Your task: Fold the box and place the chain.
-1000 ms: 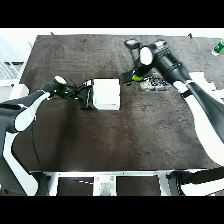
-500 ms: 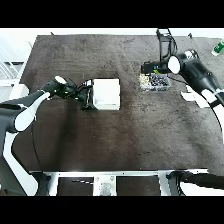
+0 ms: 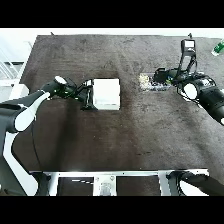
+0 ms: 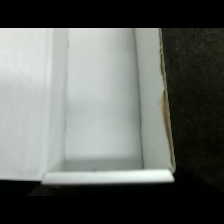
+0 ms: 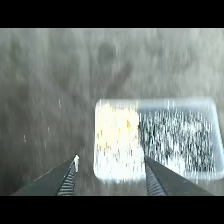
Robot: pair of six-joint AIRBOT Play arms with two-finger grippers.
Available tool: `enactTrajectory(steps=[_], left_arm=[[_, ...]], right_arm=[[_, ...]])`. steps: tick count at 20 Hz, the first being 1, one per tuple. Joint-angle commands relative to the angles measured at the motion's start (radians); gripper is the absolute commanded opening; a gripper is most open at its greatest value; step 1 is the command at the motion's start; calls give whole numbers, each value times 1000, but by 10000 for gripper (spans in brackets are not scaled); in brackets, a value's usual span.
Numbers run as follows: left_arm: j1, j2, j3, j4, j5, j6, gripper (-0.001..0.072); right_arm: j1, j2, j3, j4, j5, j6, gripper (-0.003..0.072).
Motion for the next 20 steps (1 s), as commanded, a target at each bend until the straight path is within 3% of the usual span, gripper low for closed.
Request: enactTrajectory(steps=[1,3,4,6,10,14,20], left_arm=[[0,1,1,0,0,0,488],[0,1,1,0,0,0,488],[0,1,1,0,0,0,488],[0,1,1,0,0,0,488],[0,1,1,0,0,0,487],[0,1,1,0,0,0,488],[0,1,1,0,0,0,488]], right_arm=[[-24,8,-34,2,-196,-10,308],[-49,-56,2,15,-105,-8,307],[-65,-116,54,32,11,-28,375],[-76,-245,179,131,187,-200,415],[-134,-448,423,449,424,-482,434],[-156,-583,599,520,626,-563,433],[-157,-642,641,542,717,-596,416]])
